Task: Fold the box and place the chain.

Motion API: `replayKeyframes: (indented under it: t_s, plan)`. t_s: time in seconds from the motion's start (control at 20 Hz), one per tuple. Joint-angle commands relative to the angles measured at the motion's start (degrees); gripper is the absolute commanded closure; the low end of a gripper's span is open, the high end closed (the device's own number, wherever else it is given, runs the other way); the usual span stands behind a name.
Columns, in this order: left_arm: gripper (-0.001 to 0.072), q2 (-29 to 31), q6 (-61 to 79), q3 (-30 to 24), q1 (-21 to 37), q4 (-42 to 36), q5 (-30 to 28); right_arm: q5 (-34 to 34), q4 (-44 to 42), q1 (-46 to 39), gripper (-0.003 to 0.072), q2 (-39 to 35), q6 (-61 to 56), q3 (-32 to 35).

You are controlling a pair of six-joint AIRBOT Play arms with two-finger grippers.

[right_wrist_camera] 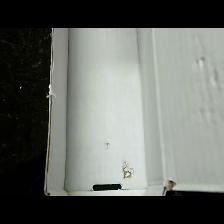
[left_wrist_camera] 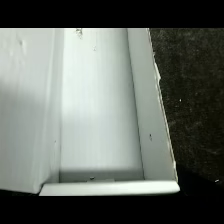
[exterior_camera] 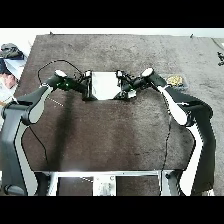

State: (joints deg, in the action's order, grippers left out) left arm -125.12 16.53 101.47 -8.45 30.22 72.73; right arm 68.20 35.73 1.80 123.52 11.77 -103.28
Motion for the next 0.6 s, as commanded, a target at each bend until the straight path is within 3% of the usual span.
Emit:
replayKeyframes:
  t_s: [0.0, 0.35, 0.4, 0.5, 0.55]
  plan:
    - [-0.0004, -0.09, -0.02, 0.0, 0.02, -0.87, 0.26, -0.04, 0.04, 0.04, 0.0415, 0.0, -0.02, -0.02]
    - [-0.0002, -0.24, -0.2, 0.0, 0.04, -0.9, 0.28, -0.07, 0.04, 0.04, 0.0414, 0.0, -0.02, -0.02]
    - [0.0029, -0.24, -0.22, 0.0, 0.02, -0.85, 0.28, -0.04, 0.04, 0.04, 0.0415, 0.0, -0.02, -0.02]
    - [0.0277, -0.24, -0.17, 0.0, 0.02, -0.31, 0.87, -0.04, 0.04, 0.04, 0.0415, -0.02, -0.02, -0.02]
    - [0.036, -0.24, -0.17, -0.02, 0.04, 0.09, 1.36, -0.04, 0.04, 0.04, 0.0415, 0.0, -0.02, -0.02]
